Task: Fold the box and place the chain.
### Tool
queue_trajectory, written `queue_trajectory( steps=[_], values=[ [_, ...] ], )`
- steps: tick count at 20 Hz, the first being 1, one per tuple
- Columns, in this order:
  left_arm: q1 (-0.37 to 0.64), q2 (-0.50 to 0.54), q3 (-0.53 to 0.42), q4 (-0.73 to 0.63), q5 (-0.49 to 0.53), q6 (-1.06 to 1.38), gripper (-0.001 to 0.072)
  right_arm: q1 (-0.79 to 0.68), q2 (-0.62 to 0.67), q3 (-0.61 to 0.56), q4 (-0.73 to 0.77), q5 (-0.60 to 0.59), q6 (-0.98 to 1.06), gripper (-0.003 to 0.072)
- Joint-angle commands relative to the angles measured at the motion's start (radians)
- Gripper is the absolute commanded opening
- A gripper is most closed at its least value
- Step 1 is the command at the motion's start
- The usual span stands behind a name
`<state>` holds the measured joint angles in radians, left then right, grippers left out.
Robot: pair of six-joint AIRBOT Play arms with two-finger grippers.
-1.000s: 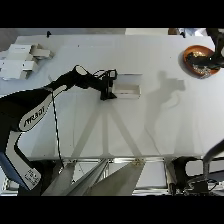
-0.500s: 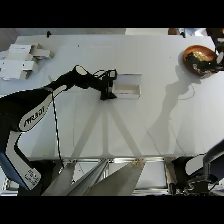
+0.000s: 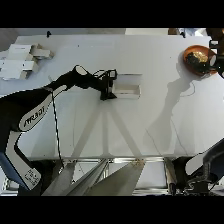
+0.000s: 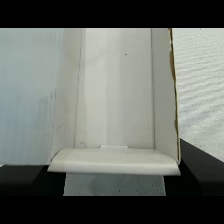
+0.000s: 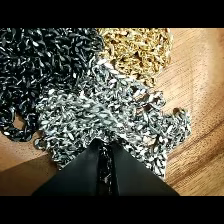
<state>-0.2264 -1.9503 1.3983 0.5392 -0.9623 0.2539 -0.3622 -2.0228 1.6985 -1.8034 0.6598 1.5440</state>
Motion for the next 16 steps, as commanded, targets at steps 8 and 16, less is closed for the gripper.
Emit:
queue_trajectory(
  steps=[8,16],
  values=[
    [0.000,0.000,0.000,0.000,0.000,0.000,0.0281,0.051,0.139,0.061,-0.033,0.167,-0.067,0.0018],
    [0.000,0.000,0.000,0.000,0.000,0.000,0.0281,0.140,0.415,0.061,0.014,0.591,-0.259,0.0018]
  ],
)
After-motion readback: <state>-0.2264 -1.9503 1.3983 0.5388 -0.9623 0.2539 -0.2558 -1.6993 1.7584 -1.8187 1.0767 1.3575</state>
